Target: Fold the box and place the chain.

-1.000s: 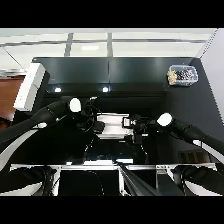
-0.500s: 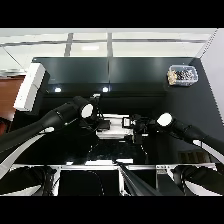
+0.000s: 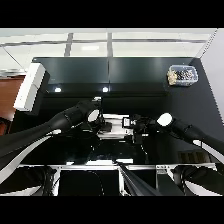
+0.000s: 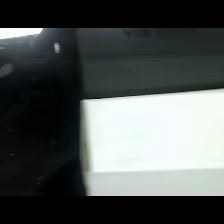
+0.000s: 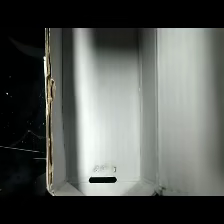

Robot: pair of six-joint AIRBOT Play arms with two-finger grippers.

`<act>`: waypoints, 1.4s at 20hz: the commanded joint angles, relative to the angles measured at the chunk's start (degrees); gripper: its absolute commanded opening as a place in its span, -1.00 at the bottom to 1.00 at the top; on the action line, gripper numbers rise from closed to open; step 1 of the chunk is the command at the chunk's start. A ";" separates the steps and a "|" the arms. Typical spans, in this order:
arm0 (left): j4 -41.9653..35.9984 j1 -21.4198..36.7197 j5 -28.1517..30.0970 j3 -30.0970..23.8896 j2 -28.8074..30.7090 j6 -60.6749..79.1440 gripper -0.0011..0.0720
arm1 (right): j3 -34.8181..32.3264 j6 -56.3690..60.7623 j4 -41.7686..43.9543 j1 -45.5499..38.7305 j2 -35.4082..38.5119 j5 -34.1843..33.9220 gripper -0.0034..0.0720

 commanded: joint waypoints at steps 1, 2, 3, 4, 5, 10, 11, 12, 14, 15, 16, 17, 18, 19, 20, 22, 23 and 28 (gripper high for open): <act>0.79 -0.46 0.90 0.61 -0.20 -1.07 -0.90 | 0.02 -0.09 0.00 0.02 0.00 -0.04 -0.89; 0.72 -0.46 0.81 0.72 -0.20 -1.07 -0.90 | 0.02 -0.09 -0.02 0.02 0.00 -0.04 -0.89; 0.72 -0.46 0.76 0.76 -0.22 -1.07 -0.90 | 0.02 -0.09 0.00 0.02 0.00 -0.04 -0.89; 0.68 -0.46 0.74 0.76 -0.22 -1.07 -0.86 | 0.02 -0.11 -0.02 0.02 0.00 -0.04 -0.89; 0.48 -0.46 0.61 0.81 -0.20 -1.05 -0.52 | 0.02 -0.11 -0.02 0.02 0.00 -0.02 -0.89; 0.92 -0.44 -0.24 0.85 -0.20 -1.05 0.00 | 0.02 -0.11 -0.02 0.02 0.00 -0.02 -0.89; 0.92 -0.44 -0.07 0.85 -0.20 -1.01 -0.63 | 0.02 -0.09 0.00 0.02 0.00 -0.04 -0.89; 0.92 -0.44 0.20 0.85 -0.22 -0.92 -0.91 | 0.02 -0.09 0.00 0.02 0.00 -0.04 -0.89; 0.90 -0.44 0.22 0.85 -0.22 -0.92 -0.91 | 0.02 -0.09 0.00 0.02 0.00 -0.04 -0.89; 0.94 -0.44 0.20 0.85 -0.20 -0.92 -0.90 | 0.02 -0.04 0.02 0.02 0.00 -0.09 -0.46; 0.92 -0.44 0.22 0.85 -0.22 -0.92 -0.90 | 0.04 1.01 0.00 0.02 0.11 -0.04 0.74; 0.92 -0.44 0.20 0.85 -0.20 -0.92 -0.91 | 0.28 3.32 -0.55 0.02 0.55 0.20 0.96; 0.96 -0.44 0.00 0.85 -0.20 -0.90 -0.91 | 0.42 5.18 -2.64 -0.07 1.68 1.07 0.96; 0.96 -0.44 -0.09 0.85 -0.20 -0.90 -0.91 | 0.42 5.92 -5.57 -0.13 3.21 1.88 0.96; 0.94 -0.44 -0.11 0.85 -0.20 -0.90 -0.90 | 0.42 7.21 -8.85 -0.33 5.05 2.71 0.96; 1.07 -0.44 -0.63 0.85 -0.20 -0.85 -0.91 | 0.42 7.69 -12.63 -1.09 8.44 5.03 0.96; 1.29 -0.44 -0.79 0.85 -0.20 -0.85 -0.91 | 0.42 7.67 -13.64 -1.62 9.68 5.62 0.96; 1.42 -0.44 -0.76 0.85 -0.20 -0.83 -0.90 | 0.39 7.65 -13.35 -1.62 10.29 5.79 0.16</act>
